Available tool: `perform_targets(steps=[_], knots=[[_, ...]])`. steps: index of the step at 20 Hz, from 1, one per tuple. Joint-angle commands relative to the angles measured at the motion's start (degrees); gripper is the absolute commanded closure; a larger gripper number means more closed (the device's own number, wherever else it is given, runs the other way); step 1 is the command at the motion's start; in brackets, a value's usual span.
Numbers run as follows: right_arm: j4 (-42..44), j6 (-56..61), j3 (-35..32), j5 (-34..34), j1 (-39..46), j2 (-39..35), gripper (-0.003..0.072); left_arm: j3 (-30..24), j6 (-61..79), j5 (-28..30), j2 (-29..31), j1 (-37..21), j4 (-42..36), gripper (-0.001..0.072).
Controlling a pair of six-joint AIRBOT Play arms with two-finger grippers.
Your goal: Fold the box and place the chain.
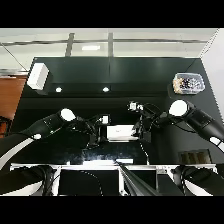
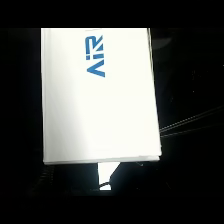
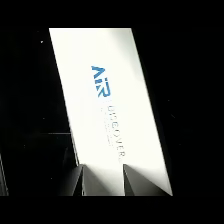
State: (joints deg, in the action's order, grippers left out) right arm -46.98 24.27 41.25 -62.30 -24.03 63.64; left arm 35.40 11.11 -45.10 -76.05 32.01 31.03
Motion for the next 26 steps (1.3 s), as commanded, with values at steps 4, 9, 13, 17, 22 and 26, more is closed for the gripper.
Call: perform_targets(steps=[4,9,13,17,22,26], knots=[[0.70,13.81,3.63,-3.96,1.33,-2.21,0.0400,-0.02,-0.02,-0.02,-0.04,0.00,0.02,0.0352],[11.10,29.11,0.24,-10.75,4.33,-2.75,0.0671,-0.02,-0.02,-0.02,-0.04,0.00,0.02,0.0352],[20.70,32.17,-4.92,-4.79,4.33,-2.51,0.0671,-0.02,-0.02,-0.02,-0.04,0.00,0.02,0.0352],[20.46,33.99,-7.30,-0.26,4.26,-0.52,0.0671,-0.02,-0.02,-0.02,-0.04,0.00,0.02,0.0352],[19.93,34.07,-7.30,2.27,3.91,2.47,0.0671,-0.02,-0.02,-0.02,-0.04,0.00,0.02,0.0351],[18.84,34.32,-7.34,2.43,3.91,4.39,0.0671,-0.02,-0.02,-0.02,-0.04,0.00,0.02,0.0352]])
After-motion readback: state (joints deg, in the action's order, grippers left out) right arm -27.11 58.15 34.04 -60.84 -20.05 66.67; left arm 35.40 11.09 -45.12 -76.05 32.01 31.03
